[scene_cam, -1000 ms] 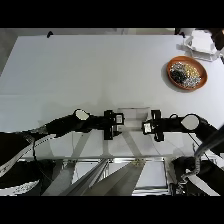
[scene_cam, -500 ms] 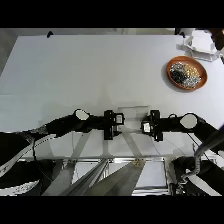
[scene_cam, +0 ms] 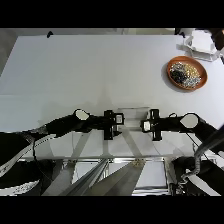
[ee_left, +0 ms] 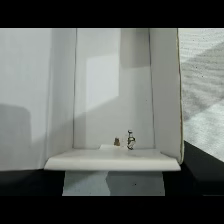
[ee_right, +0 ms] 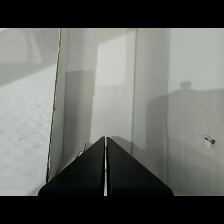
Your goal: Fold the box and place the chain.
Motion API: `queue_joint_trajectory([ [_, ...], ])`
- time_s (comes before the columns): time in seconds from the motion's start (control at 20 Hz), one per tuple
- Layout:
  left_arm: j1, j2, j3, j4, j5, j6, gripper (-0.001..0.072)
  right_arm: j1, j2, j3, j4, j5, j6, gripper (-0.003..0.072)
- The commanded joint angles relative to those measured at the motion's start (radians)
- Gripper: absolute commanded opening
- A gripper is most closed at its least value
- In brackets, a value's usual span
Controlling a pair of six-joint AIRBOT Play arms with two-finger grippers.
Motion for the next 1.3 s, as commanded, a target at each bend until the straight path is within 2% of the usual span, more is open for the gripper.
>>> queue_joint_trajectory([
  [0.0, 0.0, 0.0, 0.0, 0.001, 0.0, 0.002, 0.0273, -0.028, 0.073, 0.001, 0.0, 0.015, 0.111, 0.0017],
  [0.1, 0.0, 0.0, 0.0, 0.001, 0.0, 0.002, 0.0273, -0.077, 0.142, 0.001, -0.043, 0.038, 0.294, 0.0017],
  [0.25, 0.0, 0.0, 0.0, 0.001, 0.0, 0.002, 0.0273, -0.158, 0.239, 0.001, -0.143, 0.04, 0.726, 0.0018],
  [0.45, 0.0, 0.0, 0.0, 0.001, 0.0, 0.002, 0.0273, -0.212, 0.335, 0.001, -0.176, 0.071, 1.174, 0.0018],
  [0.5, 0.0, 0.0, 0.0, 0.001, 0.0, 0.002, 0.0273, -0.222, 0.342, 0.001, -0.22, 0.088, 1.306, 0.0018],
  [0.65, 0.0, 0.0, 0.0, 0.001, 0.0, 0.002, 0.0273, -0.248, 0.342, 0.001, -0.486, 0.125, 1.662, 0.0018],
  [0.7, -0.001, 0.0, 0.0, 0.001, 0.0, 0.002, 0.0273, -0.262, 0.342, 0.001, -0.507, 0.122, 1.72, 0.0017],
  [0.9, -0.001, 0.0, 0.0, 0.001, 0.0, 0.002, 0.0273, -0.294, 0.311, 0.001, -0.458, 0.116, 1.74, 0.0017],
  [1.1, -0.001, 0.0, 0.0, 0.001, 0.0, 0.002, 0.0273, -0.308, 0.162, 0.001, -0.426, 0.144, 1.741, 0.0017],
  [1.25, -0.001, 0.0, 0.0, 0.001, 0.0, 0.002, 0.0273, -0.308, 0.063, 0.001, -0.317, 0.132, 1.653, 0.0017],
])
